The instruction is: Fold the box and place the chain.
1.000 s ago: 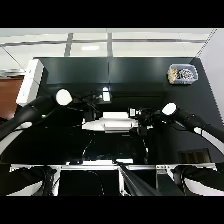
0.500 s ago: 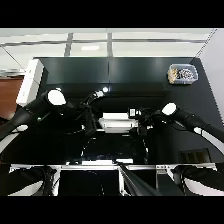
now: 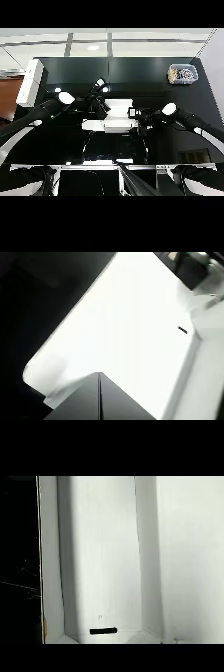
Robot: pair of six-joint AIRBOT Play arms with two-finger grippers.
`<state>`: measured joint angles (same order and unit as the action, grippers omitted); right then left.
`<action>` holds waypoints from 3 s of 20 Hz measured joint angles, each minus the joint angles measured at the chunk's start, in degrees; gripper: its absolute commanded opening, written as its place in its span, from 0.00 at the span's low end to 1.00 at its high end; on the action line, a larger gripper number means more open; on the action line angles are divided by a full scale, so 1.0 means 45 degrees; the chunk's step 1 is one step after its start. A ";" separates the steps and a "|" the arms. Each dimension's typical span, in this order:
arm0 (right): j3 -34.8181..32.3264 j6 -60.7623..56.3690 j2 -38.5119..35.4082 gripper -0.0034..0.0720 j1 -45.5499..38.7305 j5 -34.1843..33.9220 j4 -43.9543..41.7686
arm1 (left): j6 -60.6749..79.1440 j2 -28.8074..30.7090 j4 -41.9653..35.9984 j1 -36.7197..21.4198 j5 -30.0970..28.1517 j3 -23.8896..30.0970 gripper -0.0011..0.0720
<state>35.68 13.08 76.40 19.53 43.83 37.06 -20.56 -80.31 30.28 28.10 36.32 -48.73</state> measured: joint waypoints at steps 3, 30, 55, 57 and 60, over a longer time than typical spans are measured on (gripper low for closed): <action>0.0000 -0.0010 -0.0010 0.37 0.0000 -0.0019 -0.0010 | -0.0087 -0.0641 -0.0078 0.0000 -0.0087 -0.0024 0.05; 0.0000 0.0005 -0.0010 0.37 0.0000 -0.0034 0.0010 | 0.6800 0.4357 0.1549 -0.2900 0.2628 0.3769 0.99; 0.0000 0.0010 -0.0010 0.37 0.0000 -0.0034 0.0029 | 0.8140 0.1375 -0.1433 0.0189 0.0894 0.2958 0.32; 0.0000 0.0000 -0.0010 0.37 0.0000 -0.0034 0.0010 | 0.8043 0.1224 -0.1773 0.0243 0.0797 0.2905 0.05; 0.0000 0.0000 -0.0010 0.37 0.0000 -0.0034 0.0005 | 0.7956 0.1122 -0.1962 0.0267 0.0797 0.2861 0.47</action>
<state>35.68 13.08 76.36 19.53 43.68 37.08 15.25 -75.26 21.45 29.30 39.90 -35.86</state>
